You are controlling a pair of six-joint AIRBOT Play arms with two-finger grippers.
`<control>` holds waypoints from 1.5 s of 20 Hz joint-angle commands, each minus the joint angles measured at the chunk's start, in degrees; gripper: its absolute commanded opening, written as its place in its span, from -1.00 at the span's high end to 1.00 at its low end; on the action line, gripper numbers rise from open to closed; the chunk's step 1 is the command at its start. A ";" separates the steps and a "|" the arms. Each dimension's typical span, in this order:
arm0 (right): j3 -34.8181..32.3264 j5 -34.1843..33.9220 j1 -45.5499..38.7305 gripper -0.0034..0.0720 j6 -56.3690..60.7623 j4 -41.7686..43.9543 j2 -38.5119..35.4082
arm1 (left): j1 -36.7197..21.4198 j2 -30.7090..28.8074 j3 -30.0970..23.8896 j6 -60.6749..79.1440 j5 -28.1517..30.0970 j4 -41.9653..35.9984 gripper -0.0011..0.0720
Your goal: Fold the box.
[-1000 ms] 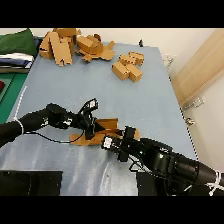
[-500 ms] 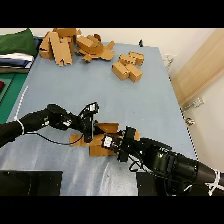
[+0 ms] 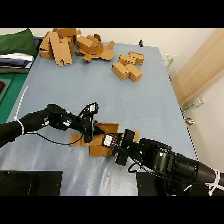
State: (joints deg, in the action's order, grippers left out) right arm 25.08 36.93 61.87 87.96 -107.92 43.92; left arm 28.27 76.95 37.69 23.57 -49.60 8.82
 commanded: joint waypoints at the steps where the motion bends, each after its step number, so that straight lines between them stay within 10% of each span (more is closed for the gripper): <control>1: 0.09 4.70 0.55 -0.38 -0.37 -0.09 0.02 | -0.02 -0.04 0.04 0.02 0.00 -0.02 0.93; 8: -0.61 7.43 12.41 -0.38 7.67 -1.86 0.92 | -0.02 -0.04 0.04 0.02 0.00 -0.04 0.93; 30: -1.64 4.74 12.52 -0.30 18.75 -19.17 6.10 | -0.02 -0.04 0.04 0.00 -0.07 -0.04 0.93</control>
State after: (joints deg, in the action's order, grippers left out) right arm 23.22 41.50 74.28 106.26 -127.02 50.57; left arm 28.27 76.95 37.67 23.55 -49.65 8.80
